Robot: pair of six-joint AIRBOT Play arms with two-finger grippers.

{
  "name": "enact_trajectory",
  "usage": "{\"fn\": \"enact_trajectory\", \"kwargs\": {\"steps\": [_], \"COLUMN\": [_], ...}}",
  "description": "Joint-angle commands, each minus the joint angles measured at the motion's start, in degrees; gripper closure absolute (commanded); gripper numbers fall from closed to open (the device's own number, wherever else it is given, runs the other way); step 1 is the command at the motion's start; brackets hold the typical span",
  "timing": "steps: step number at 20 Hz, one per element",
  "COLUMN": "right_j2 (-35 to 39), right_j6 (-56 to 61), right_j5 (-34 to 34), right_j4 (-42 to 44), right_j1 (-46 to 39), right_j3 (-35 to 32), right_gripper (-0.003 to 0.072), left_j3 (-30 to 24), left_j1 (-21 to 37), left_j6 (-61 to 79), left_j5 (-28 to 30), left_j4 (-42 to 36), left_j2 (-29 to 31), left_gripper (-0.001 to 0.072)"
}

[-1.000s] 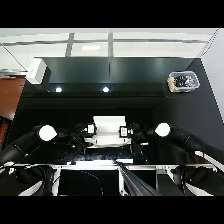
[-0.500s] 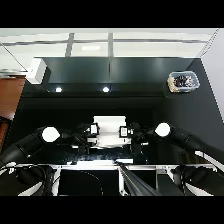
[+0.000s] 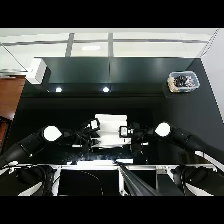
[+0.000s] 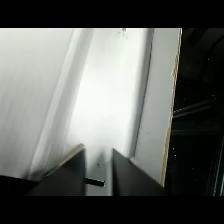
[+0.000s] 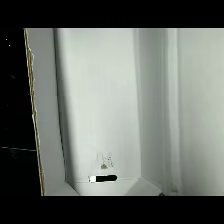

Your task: Fold the box and place the chain.

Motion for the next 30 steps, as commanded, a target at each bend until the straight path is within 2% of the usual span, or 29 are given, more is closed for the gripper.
{"fn": "enact_trajectory", "kwargs": {"steps": [1, 2, 3, 4, 5, 6, 7, 10, 11, 12, 13, 14, 16, 19, 22, 24, 25, 26, 30], "right_j2": [0.00, 0.00, 0.00, 0.00, 0.00, 0.00, 0.00, 0.00, 0.00, 0.00, 0.00, 0.00, 0.00, 0.00, 0.00, 0.00, 0.00, 0.00, 0.00], "right_j6": [-0.04, -0.04, -0.04, -0.02, -0.04, -0.04, -0.04, -0.04, -0.04, -0.04, -0.04, -0.02, -0.02, -0.02, -0.02, -0.02, -0.02, -0.02, -0.02], "right_j5": [-0.02, -0.02, -0.04, -0.04, -0.02, -0.04, -0.02, -0.04, -0.04, -0.04, -0.04, -0.04, -0.02, -0.02, -0.04, -0.04, -0.04, -0.02, -0.04], "right_j4": [-0.04, -0.04, -0.04, -0.04, -0.04, -0.04, -0.04, -0.04, -0.04, -0.04, -0.04, -0.04, -0.02, -0.02, -0.02, -0.02, -0.02, -0.02, -0.02], "right_j1": [0.02, 0.02, 0.02, 0.02, 0.02, 0.02, 0.02, 0.02, 0.02, 0.02, 0.02, 0.02, 0.02, 0.02, 0.02, 0.02, 0.02, 0.02, 0.02], "right_j3": [-0.04, -0.04, -0.04, -0.04, -0.04, -0.04, -0.04, -0.04, -0.04, -0.04, -0.04, -0.04, -0.04, -0.04, -0.04, -0.04, -0.04, -0.04, -0.04], "right_gripper": [0.0205, 0.0205, 0.0205, 0.0205, 0.0205, 0.0205, 0.0205, 0.0205, 0.0205, 0.0205, 0.0205, 0.0205, 0.0205, 0.0205, 0.0205, 0.0205, 0.0205, 0.0205, 0.0205], "left_j3": [0.00, 0.00, 0.00, 0.00, 0.00, 0.00, 0.00, 0.00, 0.02, 0.02, 0.13, 0.42, 1.53, 3.13, 3.17, 3.17, 3.13, 2.91, 1.40], "left_j1": [-0.04, -0.07, -0.17, -0.17, -0.17, -0.17, -0.17, -0.17, -0.17, -0.15, -0.15, -0.15, 0.28, 2.67, 9.92, 17.29, 21.53, 24.96, 35.04], "left_j6": [0.04, 0.04, 0.04, 0.04, 0.04, 0.04, 0.04, 0.04, 0.04, 0.02, 0.00, -0.59, -9.75, -27.08, -49.09, -72.57, -80.24, -81.72, -82.84], "left_j5": [-1.05, -1.70, -1.95, -2.03, -1.99, -1.95, -1.95, -2.19, -2.21, -2.21, -2.54, -3.30, -4.57, -9.81, -18.75, -26.05, -30.36, -32.79, -30.69], "left_j4": [0.44, 1.60, 2.51, 2.86, 2.86, 2.84, 2.84, 2.89, 2.93, 3.06, 3.72, 5.70, 11.06, 26.69, 37.66, 43.67, 43.56, 42.95, 37.51], "left_j2": [-0.09, -0.09, -0.09, -0.09, -0.09, -0.09, -0.09, -0.09, -0.09, -0.07, 0.09, 0.66, 3.04, 9.92, 17.29, 19.08, 18.93, 18.75, 17.29], "left_gripper": [0.0587, 0.0576, 0.0471, 0.0323, 0.0303, 0.0364, 0.0492, 0.0350, 0.0340, 0.0390, 0.0596, 0.0685, 0.0686, 0.0686, 0.0686, 0.0685, 0.0685, 0.0684, 0.0686]}}
